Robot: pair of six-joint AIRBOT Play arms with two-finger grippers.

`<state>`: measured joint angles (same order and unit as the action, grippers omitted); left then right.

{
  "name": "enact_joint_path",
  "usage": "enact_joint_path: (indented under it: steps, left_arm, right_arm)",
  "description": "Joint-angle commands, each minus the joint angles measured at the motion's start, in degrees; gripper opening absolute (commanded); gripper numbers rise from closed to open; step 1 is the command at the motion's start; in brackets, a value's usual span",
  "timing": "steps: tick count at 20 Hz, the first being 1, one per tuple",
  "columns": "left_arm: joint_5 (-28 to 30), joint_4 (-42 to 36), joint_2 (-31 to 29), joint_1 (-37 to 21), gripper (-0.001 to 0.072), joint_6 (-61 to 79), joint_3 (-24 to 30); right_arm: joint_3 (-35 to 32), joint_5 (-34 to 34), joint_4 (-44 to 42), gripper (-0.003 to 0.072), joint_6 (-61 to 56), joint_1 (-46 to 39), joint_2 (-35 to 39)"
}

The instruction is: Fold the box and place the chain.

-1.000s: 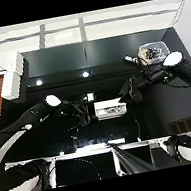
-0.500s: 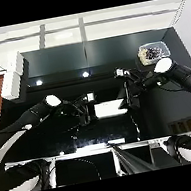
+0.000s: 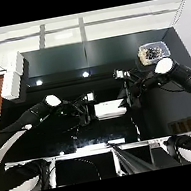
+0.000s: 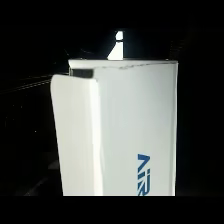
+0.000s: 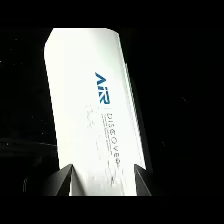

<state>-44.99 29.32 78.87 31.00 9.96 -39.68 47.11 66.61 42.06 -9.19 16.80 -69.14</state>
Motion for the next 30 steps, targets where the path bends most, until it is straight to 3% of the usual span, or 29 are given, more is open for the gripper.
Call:
enact_joint_path:
  steps: [1, 2, 3, 4, 30]
  left_arm:
    - [-0.04, 0.00, 0.02, 0.02, 0.0369, 0.07, -0.02]
    - [-0.04, 0.02, 0.02, 0.02, 0.0369, 0.07, -0.02]
    - [-0.09, 0.00, 0.02, 0.02, 0.0369, 0.07, -0.02]
    - [-0.13, 0.02, 0.02, 0.02, 0.0369, 0.07, -0.02]
    - [-0.15, 0.02, 0.02, 0.02, 0.0369, 0.07, -0.02]
  right_arm:
    - [-0.02, -1.84, 0.57, 0.0426, 0.02, 2.67, 0.20]
    - [0.00, -3.56, 1.36, 0.0402, 0.00, 3.54, 0.20]
    - [0.00, -4.13, 1.77, 0.0271, 0.04, 4.09, 0.20]
    - [0.00, -4.20, 1.70, 0.0263, 0.04, 4.15, 0.20]
    - [-0.17, -1.01, 4.09, 0.0265, -2.51, 5.31, 0.20]
